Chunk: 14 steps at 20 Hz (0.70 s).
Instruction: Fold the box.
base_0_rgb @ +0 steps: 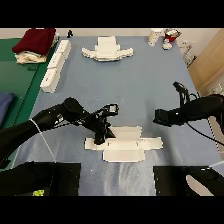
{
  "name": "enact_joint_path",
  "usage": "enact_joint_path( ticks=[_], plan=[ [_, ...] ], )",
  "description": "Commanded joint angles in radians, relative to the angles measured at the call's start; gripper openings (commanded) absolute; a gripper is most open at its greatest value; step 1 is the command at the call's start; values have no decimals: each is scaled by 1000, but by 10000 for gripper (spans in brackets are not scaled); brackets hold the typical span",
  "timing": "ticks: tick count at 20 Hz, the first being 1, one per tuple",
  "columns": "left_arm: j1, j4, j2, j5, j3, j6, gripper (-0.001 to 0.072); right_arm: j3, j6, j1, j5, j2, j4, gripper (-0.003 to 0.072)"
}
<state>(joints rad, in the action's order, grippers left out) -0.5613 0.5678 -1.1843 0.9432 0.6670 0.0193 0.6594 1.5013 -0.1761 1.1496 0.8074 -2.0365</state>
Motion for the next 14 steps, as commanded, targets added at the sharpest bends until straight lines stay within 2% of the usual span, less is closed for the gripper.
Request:
enact_joint_path(
  ticks=[1, 3, 7, 9, 12, 13, 14],
  plan=[
    [1, 1, -1, -1, 0, 0, 13, -2, -152, -153, 124, -74, 96, 1],
    [1, 1, -1, -1, 0, 0, 13, -22, -287, -289, 153, -152, 179, 2],
    [1, 1, -1, -1, 0, 0, 13, -113, -495, -613, 111, -295, 238, 1],
    [1, 1, -1, -1, 0, 0, 13, -164, -585, -793, 78, -312, 289, 1],
    [1, 1, -1, -1, 0, 0, 13, -207, -562, -1044, -80, -259, 363, 5],
    [1, 1, -1, -1, 0, 0, 13, -206, -501, -1104, -142, -228, 383, 112],
    [1, 1, -1, -1, 0, 0, 13, -206, -459, -1150, -198, -192, 415, 415]
  ],
)
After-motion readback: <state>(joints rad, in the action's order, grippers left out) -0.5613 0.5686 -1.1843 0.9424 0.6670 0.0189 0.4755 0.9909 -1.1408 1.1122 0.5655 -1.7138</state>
